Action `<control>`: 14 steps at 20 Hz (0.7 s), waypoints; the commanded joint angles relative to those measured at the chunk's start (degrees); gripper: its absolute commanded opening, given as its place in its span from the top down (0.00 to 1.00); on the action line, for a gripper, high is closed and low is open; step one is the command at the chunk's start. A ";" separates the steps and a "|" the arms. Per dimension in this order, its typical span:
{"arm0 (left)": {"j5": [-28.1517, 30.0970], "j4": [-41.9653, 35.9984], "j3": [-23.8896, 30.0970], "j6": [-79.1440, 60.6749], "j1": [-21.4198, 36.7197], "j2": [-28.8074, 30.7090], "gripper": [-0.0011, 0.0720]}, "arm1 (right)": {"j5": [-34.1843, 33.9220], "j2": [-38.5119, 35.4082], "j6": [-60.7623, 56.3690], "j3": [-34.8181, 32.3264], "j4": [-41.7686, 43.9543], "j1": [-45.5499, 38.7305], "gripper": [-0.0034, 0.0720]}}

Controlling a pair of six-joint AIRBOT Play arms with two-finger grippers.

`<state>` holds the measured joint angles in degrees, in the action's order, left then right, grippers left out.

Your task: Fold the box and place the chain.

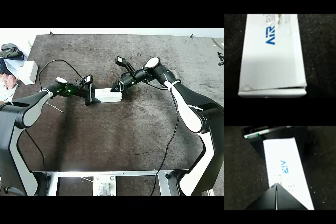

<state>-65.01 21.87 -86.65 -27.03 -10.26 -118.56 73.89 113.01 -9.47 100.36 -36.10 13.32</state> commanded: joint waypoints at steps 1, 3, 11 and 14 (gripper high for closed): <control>0.02 0.00 0.00 -0.02 0.02 -0.02 0.32 | 2.12 1.88 -3.08 -0.09 0.22 -0.07 0.94; 0.02 -0.02 0.00 -0.02 0.02 -0.02 0.32 | 2.27 2.84 -4.96 -0.09 -1.68 -0.07 0.94; 0.02 -0.02 0.00 -0.04 0.02 -0.02 0.32 | 3.26 2.93 -6.14 -0.07 0.24 -0.94 0.94; 0.02 -0.02 0.00 -0.02 0.02 -0.02 0.32 | 3.10 -2.38 -3.30 -0.07 8.94 -1.60 0.94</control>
<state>-64.99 21.85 -86.65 -26.96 -10.26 -118.56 77.67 114.26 -14.68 100.16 -35.57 12.14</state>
